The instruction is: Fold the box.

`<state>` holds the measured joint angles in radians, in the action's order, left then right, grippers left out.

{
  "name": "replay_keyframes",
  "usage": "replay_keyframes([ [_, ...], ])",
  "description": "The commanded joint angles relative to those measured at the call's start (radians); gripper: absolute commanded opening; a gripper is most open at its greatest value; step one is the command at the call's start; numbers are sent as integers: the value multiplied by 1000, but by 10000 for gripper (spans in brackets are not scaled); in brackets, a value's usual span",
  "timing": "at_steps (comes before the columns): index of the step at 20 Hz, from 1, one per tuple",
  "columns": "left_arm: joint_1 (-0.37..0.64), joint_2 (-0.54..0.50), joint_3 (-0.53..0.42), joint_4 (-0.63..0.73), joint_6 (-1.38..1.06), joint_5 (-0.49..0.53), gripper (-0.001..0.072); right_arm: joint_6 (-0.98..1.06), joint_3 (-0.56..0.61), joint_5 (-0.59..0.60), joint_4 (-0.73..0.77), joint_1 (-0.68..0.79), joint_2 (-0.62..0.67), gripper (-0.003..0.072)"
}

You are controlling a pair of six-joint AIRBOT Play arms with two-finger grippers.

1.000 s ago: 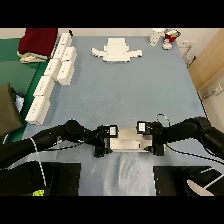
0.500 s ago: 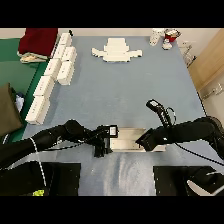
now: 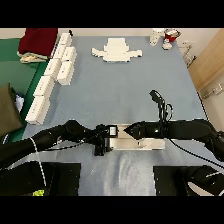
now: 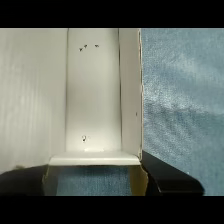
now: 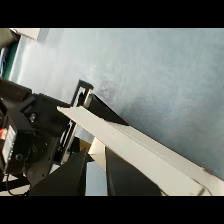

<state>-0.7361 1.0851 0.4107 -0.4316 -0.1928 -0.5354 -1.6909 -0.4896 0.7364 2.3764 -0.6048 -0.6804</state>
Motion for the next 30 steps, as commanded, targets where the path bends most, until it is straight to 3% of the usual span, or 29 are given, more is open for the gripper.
replay_keyframes([
  [1, 1, 1, 0, -2, -21, 7, 454, 9, 1, -33, 10, -3, -1, 181],
  [7, 0, 35, 7, -14, -21, -24, 454, 115, 1, -111, -120, 6, -26, 160],
  [10, 0, 35, 7, -14, -21, -25, 453, 177, 1, -114, -208, 46, -118, 161],
  [17, 0, 35, 7, -14, -21, -25, 454, 163, 1, -105, -208, 56, -293, 161],
  [30, 0, 35, 7, -14, -21, -24, 454, 163, -25, -42, -329, 57, -268, 161],
])
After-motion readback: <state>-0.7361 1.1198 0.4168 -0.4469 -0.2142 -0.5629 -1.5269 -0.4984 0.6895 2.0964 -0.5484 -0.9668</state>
